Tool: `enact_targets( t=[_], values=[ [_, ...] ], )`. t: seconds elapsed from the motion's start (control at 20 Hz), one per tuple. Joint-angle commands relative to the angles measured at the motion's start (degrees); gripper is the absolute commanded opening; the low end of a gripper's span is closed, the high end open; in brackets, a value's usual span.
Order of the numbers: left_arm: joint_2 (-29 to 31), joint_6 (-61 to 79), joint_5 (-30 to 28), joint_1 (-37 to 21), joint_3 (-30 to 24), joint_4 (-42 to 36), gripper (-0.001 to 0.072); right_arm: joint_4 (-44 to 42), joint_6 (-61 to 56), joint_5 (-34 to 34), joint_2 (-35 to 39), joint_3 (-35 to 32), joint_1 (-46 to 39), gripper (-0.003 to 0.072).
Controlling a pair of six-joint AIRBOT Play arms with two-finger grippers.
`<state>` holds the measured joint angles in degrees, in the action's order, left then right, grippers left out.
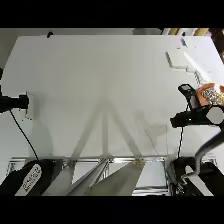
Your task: Fold the box and place the chain.
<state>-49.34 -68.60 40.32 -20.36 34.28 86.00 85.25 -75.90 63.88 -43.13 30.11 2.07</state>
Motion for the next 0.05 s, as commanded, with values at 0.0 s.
enact_targets(
  t=[0.0],
  values=[
    [-1.27, -0.02, -0.81, 0.09, 0.02, 0.22, 0.0695, 0.0, 0.0, 0.02, 0.04, -0.02, -0.04, 0.0016]
  ],
)
